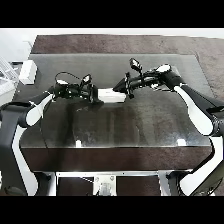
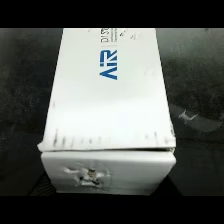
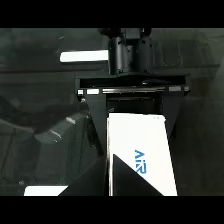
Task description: Fold the box and place the chain.
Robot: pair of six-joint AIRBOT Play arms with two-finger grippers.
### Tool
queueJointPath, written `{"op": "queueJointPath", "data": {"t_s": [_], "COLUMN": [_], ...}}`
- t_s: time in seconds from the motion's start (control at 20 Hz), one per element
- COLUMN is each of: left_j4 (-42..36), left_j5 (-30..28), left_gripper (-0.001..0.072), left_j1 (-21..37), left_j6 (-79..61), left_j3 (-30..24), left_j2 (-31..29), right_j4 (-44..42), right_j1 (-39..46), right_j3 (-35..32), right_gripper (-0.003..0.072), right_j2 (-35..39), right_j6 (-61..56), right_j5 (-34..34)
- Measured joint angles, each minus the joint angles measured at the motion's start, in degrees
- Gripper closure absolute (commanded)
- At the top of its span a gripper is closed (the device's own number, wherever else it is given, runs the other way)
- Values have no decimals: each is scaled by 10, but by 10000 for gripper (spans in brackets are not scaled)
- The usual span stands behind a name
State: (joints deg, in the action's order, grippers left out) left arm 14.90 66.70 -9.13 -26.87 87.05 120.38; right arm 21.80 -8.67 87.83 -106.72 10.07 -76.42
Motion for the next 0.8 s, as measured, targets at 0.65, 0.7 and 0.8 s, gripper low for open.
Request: {"op": "queueJointPath", "data": {"t_s": [0.65, 0.7, 0.8], "left_j4": [1, 2, 2], "left_j5": [2, 1, 1], "left_gripper": [188, 187, 188], "left_j1": [0, 0, 0], "left_j6": [-3, -2, -2], "left_j3": [0, 0, 0], "left_j2": [0, 0, 0], "right_j4": [93, 98, 109], "right_j1": [-27, -29, -31], "right_j3": [-15, -15, -15], "right_gripper": [680, 680, 680], "right_j2": [-26, -27, -28], "right_j6": [-85, -90, -99], "right_j5": [46, 48, 50]}}
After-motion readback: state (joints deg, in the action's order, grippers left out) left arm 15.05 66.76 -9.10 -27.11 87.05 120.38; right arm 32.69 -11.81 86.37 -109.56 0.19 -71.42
